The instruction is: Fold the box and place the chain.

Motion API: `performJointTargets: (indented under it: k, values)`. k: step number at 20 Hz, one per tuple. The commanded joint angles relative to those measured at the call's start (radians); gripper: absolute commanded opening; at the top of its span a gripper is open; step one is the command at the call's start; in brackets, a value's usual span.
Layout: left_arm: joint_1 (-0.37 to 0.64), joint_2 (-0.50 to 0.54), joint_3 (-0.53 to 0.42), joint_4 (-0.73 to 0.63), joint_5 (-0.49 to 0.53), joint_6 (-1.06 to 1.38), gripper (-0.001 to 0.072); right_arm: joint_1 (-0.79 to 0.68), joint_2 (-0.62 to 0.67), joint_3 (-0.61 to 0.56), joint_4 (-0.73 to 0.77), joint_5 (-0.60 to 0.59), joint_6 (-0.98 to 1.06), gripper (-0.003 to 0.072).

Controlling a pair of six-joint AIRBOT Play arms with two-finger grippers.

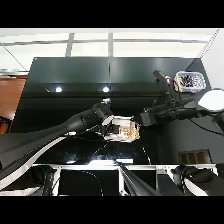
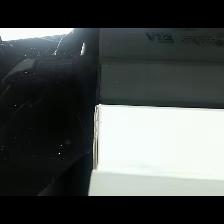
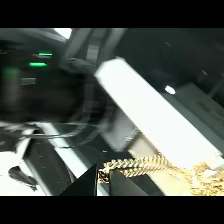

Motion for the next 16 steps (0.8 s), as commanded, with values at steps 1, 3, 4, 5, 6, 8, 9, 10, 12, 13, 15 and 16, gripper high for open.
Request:
performJointTargets:
  k: [1,3,4,5,6,8,9,10,12,13,15,16]
  values:
    - [0.000,-0.001,0.000,0.000,0.000,0.000,0.0031,0.026,-0.072,-0.035,-0.017,-0.040,-0.003,0.0007]
    - [0.000,-0.001,0.000,0.000,0.000,0.000,0.0031,0.052,-0.093,-0.035,-0.019,-0.049,-0.006,0.0008]
    - [0.000,-0.001,0.000,0.000,0.000,0.000,0.0032,0.066,-0.100,-0.035,-0.019,-0.057,-0.006,0.0008]
    - [0.000,-0.001,0.000,0.000,0.001,0.000,0.0032,0.074,-0.101,-0.035,-0.019,-0.063,-0.006,0.0008]
    - [0.000,-0.001,0.000,0.000,0.001,0.000,0.0032,0.072,-0.101,-0.034,-0.019,-0.063,-0.006,0.0029]
    - [0.000,-0.001,0.000,0.000,0.000,0.000,0.0031,0.037,-0.101,-0.032,-0.019,-0.025,-0.006,0.0367]
    - [0.000,-0.001,0.000,0.000,0.000,0.000,0.0032,-0.007,-0.097,-0.027,-0.021,0.026,-0.019,0.0397]
    - [0.000,-0.001,0.000,0.000,0.000,0.000,0.0031,-0.063,-0.082,-0.025,-0.022,0.074,-0.059,0.0396]
    - [0.000,-0.001,0.000,0.000,0.000,0.000,0.0031,-0.181,-0.029,-0.026,-0.066,0.111,-0.105,0.0396]
    - [0.000,-0.001,0.000,0.000,0.000,0.000,0.0031,-0.240,0.008,-0.029,-0.117,0.108,-0.140,0.0396]
    - [0.000,-0.001,0.000,0.000,0.000,0.000,0.0032,-0.333,0.074,-0.084,-0.167,0.045,-0.269,0.0396]
    - [0.000,-0.001,0.000,0.000,0.000,0.000,0.0031,-0.348,0.090,-0.136,-0.194,-0.003,-0.318,0.0396]
